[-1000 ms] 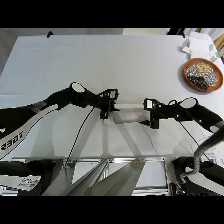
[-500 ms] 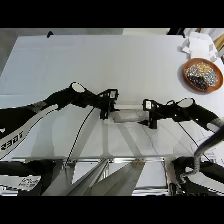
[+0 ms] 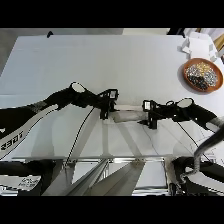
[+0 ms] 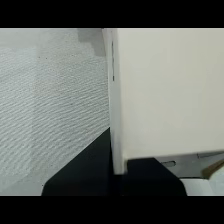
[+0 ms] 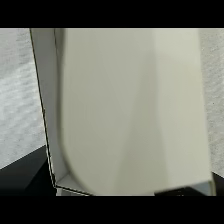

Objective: Fold the box and place the chain.

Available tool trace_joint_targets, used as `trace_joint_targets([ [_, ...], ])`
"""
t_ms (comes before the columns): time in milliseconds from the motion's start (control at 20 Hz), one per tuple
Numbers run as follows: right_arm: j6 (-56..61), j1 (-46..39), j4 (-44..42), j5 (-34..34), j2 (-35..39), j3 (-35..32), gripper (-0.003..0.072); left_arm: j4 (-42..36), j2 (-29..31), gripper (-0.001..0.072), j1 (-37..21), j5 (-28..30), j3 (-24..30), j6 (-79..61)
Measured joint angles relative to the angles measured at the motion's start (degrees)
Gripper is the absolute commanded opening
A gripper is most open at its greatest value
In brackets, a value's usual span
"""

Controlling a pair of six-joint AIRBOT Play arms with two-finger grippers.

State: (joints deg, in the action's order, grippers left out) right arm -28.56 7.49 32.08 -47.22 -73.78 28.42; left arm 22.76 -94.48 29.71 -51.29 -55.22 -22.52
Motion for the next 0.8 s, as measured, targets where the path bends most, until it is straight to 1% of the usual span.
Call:
trace_joint_targets([
  [800, -0.46, 0.0, 0.44, 0.31, 0.0, 0.0, 0.0442, 0.0, 0.0, 0.0013, 0.0, 0.02, 0.0, 0.0],
])
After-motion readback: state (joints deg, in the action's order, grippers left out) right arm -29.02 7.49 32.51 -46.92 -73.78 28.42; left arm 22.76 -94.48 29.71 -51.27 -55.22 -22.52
